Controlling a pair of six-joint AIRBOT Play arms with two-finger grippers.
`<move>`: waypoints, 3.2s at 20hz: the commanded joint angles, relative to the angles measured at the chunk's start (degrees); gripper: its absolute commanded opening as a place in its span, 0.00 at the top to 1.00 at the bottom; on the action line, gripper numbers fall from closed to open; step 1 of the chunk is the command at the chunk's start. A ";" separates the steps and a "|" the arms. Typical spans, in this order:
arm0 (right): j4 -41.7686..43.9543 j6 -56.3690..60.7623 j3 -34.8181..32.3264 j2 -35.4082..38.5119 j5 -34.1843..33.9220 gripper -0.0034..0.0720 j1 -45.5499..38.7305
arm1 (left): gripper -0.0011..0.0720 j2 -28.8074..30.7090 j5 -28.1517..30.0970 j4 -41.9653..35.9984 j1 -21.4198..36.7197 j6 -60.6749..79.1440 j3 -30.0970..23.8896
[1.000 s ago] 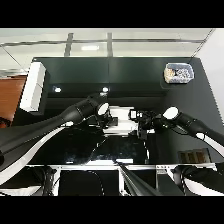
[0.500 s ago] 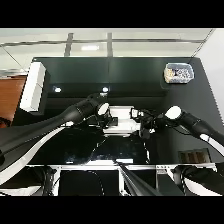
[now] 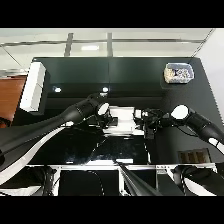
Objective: Fold the box and place the chain.
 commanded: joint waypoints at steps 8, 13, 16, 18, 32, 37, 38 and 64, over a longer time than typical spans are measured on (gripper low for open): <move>12.35 0.15 -0.02 -3.34 -7.30 0.77 4.70 | 0.95 -0.04 0.09 -0.02 -0.02 -0.04 0.02; 10.14 4.68 -0.02 -3.34 -6.03 0.77 4.70 | 0.95 -0.04 0.09 -0.02 -0.02 -0.02 0.00; 8.83 6.10 -0.09 -3.34 -6.91 0.47 4.70 | 0.95 -0.04 0.07 -0.02 -0.02 -0.02 0.00; 8.92 7.23 -0.11 -3.34 -6.97 0.58 4.70 | 0.95 -0.04 0.04 -0.02 -0.02 -0.02 0.00; -12.20 69.24 2.32 3.98 16.09 0.94 -30.64 | 0.95 -0.02 0.02 0.00 0.09 0.17 0.02; 0.15 68.83 -6.80 -0.13 14.71 0.94 -41.09 | 0.95 -0.04 0.02 -0.02 0.09 1.36 0.02; 0.50 68.32 -7.50 -1.70 15.13 0.94 -39.76 | 0.95 -0.04 0.02 -0.02 0.09 1.36 0.02; 15.04 62.58 3.50 -9.27 16.68 0.23 -9.09 | 0.95 -0.04 0.02 -0.04 0.09 1.36 0.00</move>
